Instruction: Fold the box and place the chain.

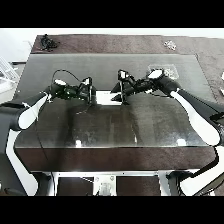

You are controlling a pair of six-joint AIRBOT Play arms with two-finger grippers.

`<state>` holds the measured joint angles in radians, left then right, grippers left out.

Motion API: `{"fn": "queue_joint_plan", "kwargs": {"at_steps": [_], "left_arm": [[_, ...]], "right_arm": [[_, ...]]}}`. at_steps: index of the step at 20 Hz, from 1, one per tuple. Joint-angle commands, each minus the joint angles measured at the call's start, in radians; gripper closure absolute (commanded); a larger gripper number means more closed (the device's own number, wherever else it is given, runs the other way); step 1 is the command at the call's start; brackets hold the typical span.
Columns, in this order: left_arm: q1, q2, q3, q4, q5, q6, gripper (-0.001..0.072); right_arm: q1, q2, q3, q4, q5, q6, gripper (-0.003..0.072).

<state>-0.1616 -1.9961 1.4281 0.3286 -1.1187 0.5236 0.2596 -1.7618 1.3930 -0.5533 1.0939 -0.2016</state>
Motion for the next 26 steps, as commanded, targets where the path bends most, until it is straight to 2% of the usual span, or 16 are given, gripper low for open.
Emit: {"fn": "queue_joint_plan", "kwargs": {"at_steps": [1,8,10,17,18,20,21,22,26], "left_arm": [[0.0,0.001,0.0,0.0,0.0,0.0,0.0293],[0.0,0.001,0.0,0.0,0.0,0.0,0.0293],[0.0,0.001,0.0,0.0,0.0,0.0,0.0293],[0.0,0.001,0.0,0.0,0.0,0.0,0.0292],[0.0,0.001,0.0,0.0,0.0,0.0,0.0293],[0.0,0.001,0.0,0.0,0.0,0.0,0.0292],[0.0,0.001,0.0,0.0,0.0,0.0,0.0293],[0.0,0.001,0.0,0.0,0.0,0.0,0.0293],[0.0,0.001,0.0,0.0,0.0,0.0,0.0293]], "right_arm": [[0.005,0.0,0.001,-0.014,-0.026,-0.021,0.0272],[0.033,0.003,0.002,-0.053,-0.127,-0.02,0.0273],[0.032,0.015,0.002,-0.053,-0.131,-0.02,0.0307],[0.026,0.053,0.02,-0.05,-0.14,-0.02,0.0332],[0.026,0.055,0.024,-0.05,-0.14,-0.02,0.0403],[0.026,0.055,0.031,-0.05,-0.133,-0.02,0.0445],[0.026,0.055,0.031,-0.05,-0.132,-0.02,0.0527],[0.026,0.055,0.03,-0.05,-0.132,-0.02,0.0557],[0.026,0.054,0.03,-0.05,-0.117,-0.019,0.0566]]}}
